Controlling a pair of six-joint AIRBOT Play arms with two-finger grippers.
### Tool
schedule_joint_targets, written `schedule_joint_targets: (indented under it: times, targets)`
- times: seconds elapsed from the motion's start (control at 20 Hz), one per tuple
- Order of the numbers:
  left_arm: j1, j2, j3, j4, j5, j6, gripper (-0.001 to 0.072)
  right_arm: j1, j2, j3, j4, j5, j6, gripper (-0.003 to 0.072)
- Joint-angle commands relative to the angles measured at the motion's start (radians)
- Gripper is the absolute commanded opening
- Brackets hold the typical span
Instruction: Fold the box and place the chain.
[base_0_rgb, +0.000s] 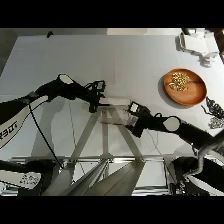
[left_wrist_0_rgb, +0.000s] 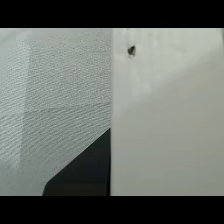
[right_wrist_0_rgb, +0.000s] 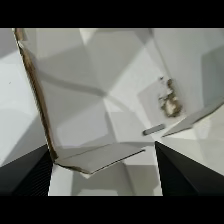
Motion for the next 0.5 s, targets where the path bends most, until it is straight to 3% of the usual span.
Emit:
schedule_joint_targets:
  times: [0.0, 0.45]
  targets:
    - [-0.001, -0.001, 0.000, 0.000, 0.000, 0.000, 0.0008, -0.055, -0.001, 0.045, -0.047, 0.069, 0.002, 0.0697]
    - [-0.001, -0.001, 0.000, 0.000, 0.000, 0.000, 0.0008, -0.091, -0.088, 0.097, -0.039, 0.095, -0.142, 0.0671]
